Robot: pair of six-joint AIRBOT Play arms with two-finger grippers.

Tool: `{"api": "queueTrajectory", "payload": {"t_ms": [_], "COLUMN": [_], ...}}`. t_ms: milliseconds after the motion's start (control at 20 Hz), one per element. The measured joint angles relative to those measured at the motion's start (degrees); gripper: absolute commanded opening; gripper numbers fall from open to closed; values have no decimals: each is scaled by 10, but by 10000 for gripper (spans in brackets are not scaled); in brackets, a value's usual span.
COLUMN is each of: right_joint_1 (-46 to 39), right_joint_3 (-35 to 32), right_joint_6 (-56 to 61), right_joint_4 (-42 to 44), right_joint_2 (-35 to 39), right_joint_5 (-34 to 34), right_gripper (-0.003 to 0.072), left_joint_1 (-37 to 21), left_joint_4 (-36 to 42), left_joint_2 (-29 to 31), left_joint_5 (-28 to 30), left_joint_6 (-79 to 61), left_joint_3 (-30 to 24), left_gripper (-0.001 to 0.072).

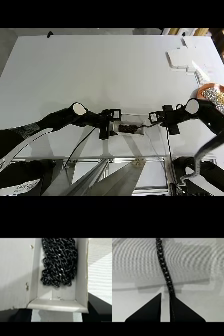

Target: Fold the box and place the chain.

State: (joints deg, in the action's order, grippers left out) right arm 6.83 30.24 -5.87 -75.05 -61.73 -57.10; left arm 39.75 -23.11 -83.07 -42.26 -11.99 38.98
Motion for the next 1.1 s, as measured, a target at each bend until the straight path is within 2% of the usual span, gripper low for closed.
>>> {"api": "queueTrajectory", "payload": {"t_ms": [500, 550, 600, 750, 1000, 1100], "right_joint_1": [0, 0, 0, 0, 0, 2], "right_joint_3": [-9, -13, -16, -20, -23, -23], "right_joint_6": [-9, -10, -10, -9, -3, -2], "right_joint_4": [4, 8, 7, 6, 9, 47], "right_joint_2": [-13, -14, -14, -9, 64, 109], "right_joint_5": [29, 47, 46, 42, 15, -2], "right_gripper": [118, 94, 26, 17, 17, 17], "left_joint_1": [0, 0, 0, 0, 0, 0], "left_joint_4": [0, 0, 0, 0, 0, 0], "left_joint_2": [0, 0, 0, 0, 0, 0], "left_joint_5": [0, 0, 0, 0, 0, 0], "left_joint_6": [0, 0, 0, 0, 0, 0], "left_joint_3": [0, 0, 0, 0, 0, 0], "left_gripper": [393, 393, 393, 393, 393, 393]}}
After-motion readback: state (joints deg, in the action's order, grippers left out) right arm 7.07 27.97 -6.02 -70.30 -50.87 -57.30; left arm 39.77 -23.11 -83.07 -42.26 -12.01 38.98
